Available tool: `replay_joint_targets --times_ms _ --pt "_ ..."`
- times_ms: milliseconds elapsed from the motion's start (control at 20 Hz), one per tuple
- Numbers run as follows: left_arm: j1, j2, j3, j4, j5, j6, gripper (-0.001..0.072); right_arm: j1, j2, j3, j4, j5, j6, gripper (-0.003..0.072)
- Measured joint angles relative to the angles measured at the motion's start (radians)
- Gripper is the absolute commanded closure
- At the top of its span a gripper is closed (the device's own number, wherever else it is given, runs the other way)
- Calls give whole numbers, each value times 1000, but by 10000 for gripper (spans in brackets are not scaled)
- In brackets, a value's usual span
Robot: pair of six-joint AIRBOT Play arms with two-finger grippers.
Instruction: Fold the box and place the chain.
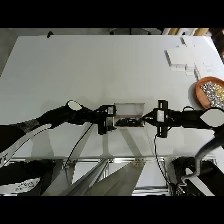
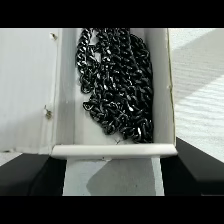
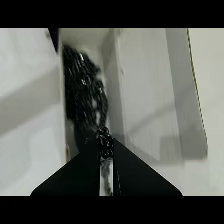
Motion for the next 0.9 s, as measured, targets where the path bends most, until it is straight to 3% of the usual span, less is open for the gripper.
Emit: replay_joint_targets --times_ms 400,450,550,750,900 --pt "0 0 0 0 0 0 499 260 -48 -1 101 -221 -27 663" --pt "0 0 0 0 0 0 499 282 -67 -1 104 -249 -29 644" --pt "0 0 0 0 0 0 499 308 -110 0 108 -296 -30 492" --pt "0 0 0 0 0 0 499 321 -162 1 106 -351 -31 485" --pt "0 0 0 0 0 0 499 276 -127 6 67 -344 -31 486"
